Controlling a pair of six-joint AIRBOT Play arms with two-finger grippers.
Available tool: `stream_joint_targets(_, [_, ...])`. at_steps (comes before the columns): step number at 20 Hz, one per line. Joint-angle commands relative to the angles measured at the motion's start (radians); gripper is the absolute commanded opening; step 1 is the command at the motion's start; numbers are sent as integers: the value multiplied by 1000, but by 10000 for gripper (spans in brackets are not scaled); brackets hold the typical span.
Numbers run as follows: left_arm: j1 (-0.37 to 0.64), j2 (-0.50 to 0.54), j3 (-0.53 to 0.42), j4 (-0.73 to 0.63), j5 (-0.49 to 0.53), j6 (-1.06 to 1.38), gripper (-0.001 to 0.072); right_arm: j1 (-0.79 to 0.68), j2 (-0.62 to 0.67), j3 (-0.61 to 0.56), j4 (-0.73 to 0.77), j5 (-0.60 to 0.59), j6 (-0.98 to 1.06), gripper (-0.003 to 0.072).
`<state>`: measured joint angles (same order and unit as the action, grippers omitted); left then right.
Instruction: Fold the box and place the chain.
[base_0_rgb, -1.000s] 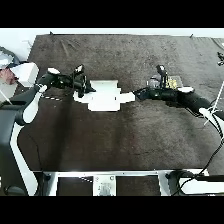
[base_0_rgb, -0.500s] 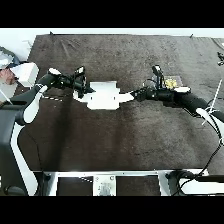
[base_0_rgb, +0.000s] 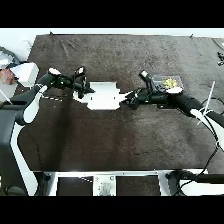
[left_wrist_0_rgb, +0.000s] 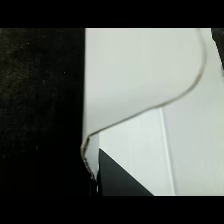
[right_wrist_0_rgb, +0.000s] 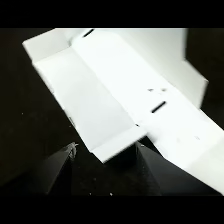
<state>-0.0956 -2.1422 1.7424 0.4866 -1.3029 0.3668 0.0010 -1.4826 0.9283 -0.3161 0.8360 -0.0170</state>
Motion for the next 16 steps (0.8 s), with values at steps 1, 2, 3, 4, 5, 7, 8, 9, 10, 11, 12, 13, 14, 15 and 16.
stream_joint_targets(1, [1, 0, 0, 0, -5, 0, 11, 90, 0, 16, -115, -78, -51, 444])
stream_joint_targets(2, [1, 0, 0, 0, -5, 0, 11, 109, 0, 27, -155, -85, -51, 444])
stream_joint_targets(3, [1, 0, 1, 0, -3, 0, 11, 131, 0, 40, -207, -95, -51, 444])
stream_joint_targets(4, [1, 0, 1, 0, 2, 0, 10, 148, 0, 51, -243, -106, -51, 445])
stream_joint_targets(5, [1, 0, 1, 0, 6, 0, 11, 163, 0, 60, -266, -119, -51, 445])
stream_joint_targets(7, [1, 0, 1, 0, 5, 0, 10, 182, 0, 67, -268, -139, -67, 527])
stream_joint_targets(8, [1, 0, 1, 0, 5, 0, 11, 188, -3, 67, -279, -155, -75, 561])
stream_joint_targets(9, [1, 0, 1, 0, 5, 0, 10, 192, -8, 67, -303, -172, -75, 561])
stream_joint_targets(10, [1, 0, 1, 0, 5, 0, 11, 193, -16, 67, -318, -180, -81, 561])
stream_joint_targets(11, [1, 0, 1, 0, 6, 0, 11, 193, -30, 67, -316, -187, -97, 562])
stream_joint_targets(12, [1, 0, 1, 0, 5, 0, 10, 193, -41, 67, -317, -190, -113, 562])
stream_joint_targets(13, [1, 0, 1, 0, 5, 0, 10, 193, -54, 67, -316, -198, -130, 562])
stream_joint_targets(14, [1, 0, 1, 0, 5, 0, 11, 194, -66, 67, -317, -204, -146, 562])
stream_joint_targets(15, [1, 0, 1, 0, 5, 0, 11, 194, -79, 66, -318, -215, -148, 562])
stream_joint_targets(16, [1, 0, 1, 0, 5, 0, 11, 194, -89, 67, -329, -223, -148, 562])
